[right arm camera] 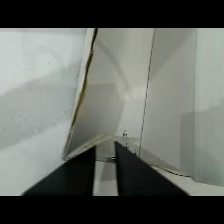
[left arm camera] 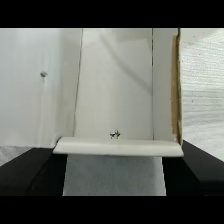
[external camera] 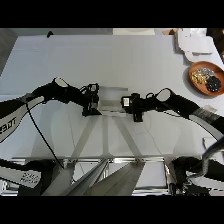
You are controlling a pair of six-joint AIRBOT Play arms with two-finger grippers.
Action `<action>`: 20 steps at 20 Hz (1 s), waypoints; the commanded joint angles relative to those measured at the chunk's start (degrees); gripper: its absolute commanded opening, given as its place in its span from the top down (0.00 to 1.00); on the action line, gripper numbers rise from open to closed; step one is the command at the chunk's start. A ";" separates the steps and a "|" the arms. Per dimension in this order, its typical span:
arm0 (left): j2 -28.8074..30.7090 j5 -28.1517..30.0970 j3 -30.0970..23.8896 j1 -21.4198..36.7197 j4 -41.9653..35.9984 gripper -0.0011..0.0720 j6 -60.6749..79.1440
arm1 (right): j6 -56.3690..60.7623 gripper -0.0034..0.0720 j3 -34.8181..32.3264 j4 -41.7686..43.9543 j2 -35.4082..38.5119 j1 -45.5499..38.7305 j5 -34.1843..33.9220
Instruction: Fold the box and place the chain.
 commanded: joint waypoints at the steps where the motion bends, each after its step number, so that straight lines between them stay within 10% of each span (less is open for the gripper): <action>1: 0.04 0.00 0.00 0.00 0.02 0.63 0.02 | 0.22 0.62 0.00 3.56 -0.04 0.07 -0.31; 6: 0.04 0.02 0.02 0.02 0.02 0.63 0.02 | 0.22 0.63 0.00 4.52 -0.04 0.07 -0.33; 9: 0.04 0.02 0.00 0.02 0.02 0.63 0.02 | 0.22 0.91 0.00 4.48 -0.02 0.07 -0.33; 20: 0.04 0.00 0.02 0.00 0.02 0.63 0.02 | 10.40 0.93 0.00 3.69 12.20 0.04 -0.11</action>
